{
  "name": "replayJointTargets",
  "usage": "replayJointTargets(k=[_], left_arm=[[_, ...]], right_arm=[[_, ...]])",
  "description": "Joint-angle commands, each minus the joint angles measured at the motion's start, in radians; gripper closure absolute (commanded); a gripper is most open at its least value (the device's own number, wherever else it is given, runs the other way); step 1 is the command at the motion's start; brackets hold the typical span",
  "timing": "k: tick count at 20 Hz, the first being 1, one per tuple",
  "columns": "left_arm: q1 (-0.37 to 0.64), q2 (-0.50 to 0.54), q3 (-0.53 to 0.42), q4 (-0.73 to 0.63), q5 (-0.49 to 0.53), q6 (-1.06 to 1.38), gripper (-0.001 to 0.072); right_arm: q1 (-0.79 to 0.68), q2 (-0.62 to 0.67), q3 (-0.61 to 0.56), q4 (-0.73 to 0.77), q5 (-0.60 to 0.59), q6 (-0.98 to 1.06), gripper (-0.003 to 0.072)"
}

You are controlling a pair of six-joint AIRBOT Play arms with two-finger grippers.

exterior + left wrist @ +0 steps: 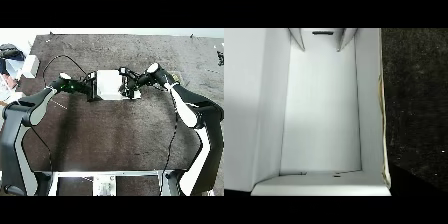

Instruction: Fold the box and place the chain.

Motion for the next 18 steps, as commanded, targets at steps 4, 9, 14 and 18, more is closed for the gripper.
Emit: replayJointTargets(k=[4,9,14,18], left_arm=[[0.001,0.000,0.000,0.002,0.003,0.000,0.0306],[0.001,0.000,0.000,0.002,0.003,0.000,0.0306],[0.001,0.000,0.000,0.002,0.003,0.000,0.0306],[0.001,0.000,0.000,0.002,0.003,0.000,0.0306]], right_arm=[[-0.051,0.040,0.002,-0.136,0.036,0.221,0.0618],[-0.142,0.131,0.002,-0.138,0.038,0.600,0.0616],[-0.260,0.123,-0.001,-0.138,0.064,0.998,0.0630],[-0.303,0.071,-0.002,-0.123,0.109,1.079,0.0673]])
